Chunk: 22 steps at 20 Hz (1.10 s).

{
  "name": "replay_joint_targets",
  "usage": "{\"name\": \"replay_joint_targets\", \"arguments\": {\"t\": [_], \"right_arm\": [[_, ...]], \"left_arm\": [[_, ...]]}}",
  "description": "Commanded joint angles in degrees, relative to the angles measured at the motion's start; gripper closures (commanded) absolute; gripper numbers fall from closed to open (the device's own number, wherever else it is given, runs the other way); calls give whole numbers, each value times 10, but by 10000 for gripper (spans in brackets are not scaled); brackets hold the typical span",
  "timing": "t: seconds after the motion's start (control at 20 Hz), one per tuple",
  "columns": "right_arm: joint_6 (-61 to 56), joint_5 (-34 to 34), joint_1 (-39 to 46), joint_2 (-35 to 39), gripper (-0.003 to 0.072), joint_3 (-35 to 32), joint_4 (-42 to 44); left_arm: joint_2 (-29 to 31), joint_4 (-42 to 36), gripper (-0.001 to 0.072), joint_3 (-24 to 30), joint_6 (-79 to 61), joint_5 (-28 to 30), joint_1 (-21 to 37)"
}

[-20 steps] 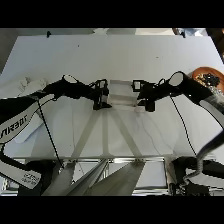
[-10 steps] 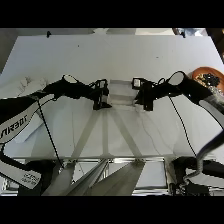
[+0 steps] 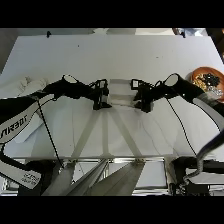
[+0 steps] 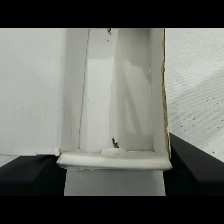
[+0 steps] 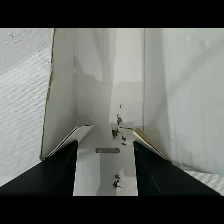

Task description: Fold the box and place the chain.

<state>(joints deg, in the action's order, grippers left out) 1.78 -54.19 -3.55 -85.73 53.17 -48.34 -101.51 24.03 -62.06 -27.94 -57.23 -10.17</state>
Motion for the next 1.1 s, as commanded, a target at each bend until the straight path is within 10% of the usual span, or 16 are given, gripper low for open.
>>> {"name": "replay_joint_targets", "arguments": {"t": [0.0,0.25,0.45,1.05], "right_arm": [[-2,1,-1,-3,272,0,35],[-2,9,-1,-3,313,0,66],[-3,7,-1,-3,670,0,59],[-205,66,2,177,675,0,-54]], "left_arm": [[0,0,410,0,0,0,1],[0,0,410,0,0,0,1],[0,0,410,0,0,0,1],[0,0,410,0,0,0,1]]}}
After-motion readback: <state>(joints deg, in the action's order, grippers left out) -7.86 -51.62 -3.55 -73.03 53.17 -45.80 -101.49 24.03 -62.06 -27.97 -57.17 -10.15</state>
